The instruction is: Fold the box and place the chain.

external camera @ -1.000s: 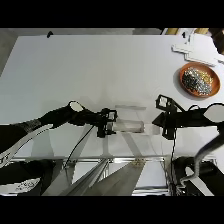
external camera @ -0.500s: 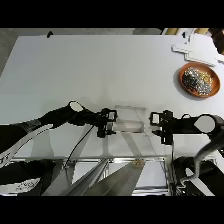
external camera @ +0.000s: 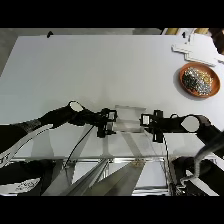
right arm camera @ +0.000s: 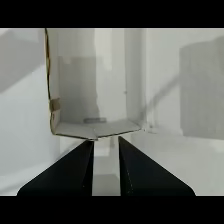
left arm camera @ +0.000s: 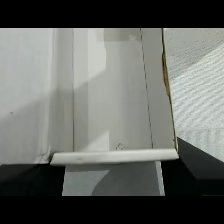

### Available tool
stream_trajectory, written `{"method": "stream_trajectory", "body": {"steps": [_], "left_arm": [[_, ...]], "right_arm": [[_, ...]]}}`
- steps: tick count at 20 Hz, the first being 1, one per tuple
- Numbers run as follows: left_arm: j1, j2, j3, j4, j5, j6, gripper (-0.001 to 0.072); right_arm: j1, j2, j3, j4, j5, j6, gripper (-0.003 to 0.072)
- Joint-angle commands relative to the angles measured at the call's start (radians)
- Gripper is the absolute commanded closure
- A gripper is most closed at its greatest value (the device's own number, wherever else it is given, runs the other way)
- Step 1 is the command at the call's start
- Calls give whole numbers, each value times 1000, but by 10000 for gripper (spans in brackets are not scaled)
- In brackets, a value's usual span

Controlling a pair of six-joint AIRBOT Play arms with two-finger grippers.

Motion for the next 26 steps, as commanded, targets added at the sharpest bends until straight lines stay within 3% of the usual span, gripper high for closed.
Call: {"method": "stream_trajectory", "body": {"steps": [1, 8, 10, 13, 14, 18, 22, 26], "left_arm": [[1, 1, 0, 0, 0, 0, 502], [1, 1, 0, 0, 0, 0, 502], [1, 1, 0, 0, 0, 0, 502], [1, 1, 0, 0, 0, 0, 502], [1, 1, 0, 0, 0, 0, 502], [1, 1, 0, 0, 0, 0, 502], [1, 1, 0, 0, 0, 0, 502], [1, 1, 0, 0, 0, 0, 502]], "right_arm": [[5, -26, 0, 81, -30, -13, 536], [5, -60, 0, 199, -3, -28, 525], [5, -61, 0, 199, 1, -28, 428], [5, -62, -1, 199, 3, -28, 223], [5, -63, -1, 198, 4, -23, 204], [5, -53, 6, 112, 15, 129, 210], [5, 92, 29, 9, 99, 301, 239], [5, 305, 29, -158, 149, 510, 534]]}}
